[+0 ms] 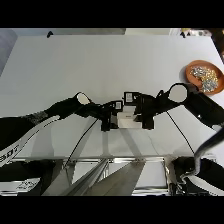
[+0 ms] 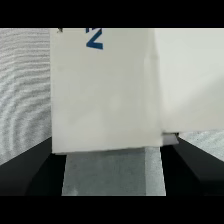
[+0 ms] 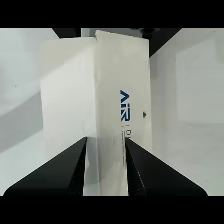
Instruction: Fold the box and place the chain.
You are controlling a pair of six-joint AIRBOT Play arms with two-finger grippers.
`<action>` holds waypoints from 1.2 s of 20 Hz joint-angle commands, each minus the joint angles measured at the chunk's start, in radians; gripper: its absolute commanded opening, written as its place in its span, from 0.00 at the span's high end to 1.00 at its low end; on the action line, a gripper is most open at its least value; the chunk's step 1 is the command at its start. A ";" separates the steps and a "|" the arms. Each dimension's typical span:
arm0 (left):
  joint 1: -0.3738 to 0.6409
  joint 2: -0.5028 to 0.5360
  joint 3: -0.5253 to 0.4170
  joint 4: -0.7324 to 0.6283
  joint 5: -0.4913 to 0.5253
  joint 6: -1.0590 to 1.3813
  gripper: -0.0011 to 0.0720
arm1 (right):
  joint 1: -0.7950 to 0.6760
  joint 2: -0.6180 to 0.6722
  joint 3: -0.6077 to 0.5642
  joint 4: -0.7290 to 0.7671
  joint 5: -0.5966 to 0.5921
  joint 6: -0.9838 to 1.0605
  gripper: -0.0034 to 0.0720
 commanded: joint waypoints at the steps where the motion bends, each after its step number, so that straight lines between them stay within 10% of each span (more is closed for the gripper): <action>1: 0.000 0.001 0.000 0.000 0.000 0.000 0.69 | 0.001 0.001 -0.018 -0.005 0.001 0.010 0.60; 16: 0.000 0.001 0.000 0.000 0.000 0.000 0.69 | 0.001 0.007 -0.020 -0.027 -0.048 0.029 0.90; 24: 0.000 0.001 0.000 0.000 0.000 0.000 0.69 | 0.001 0.007 -0.023 -0.019 -0.026 0.032 0.88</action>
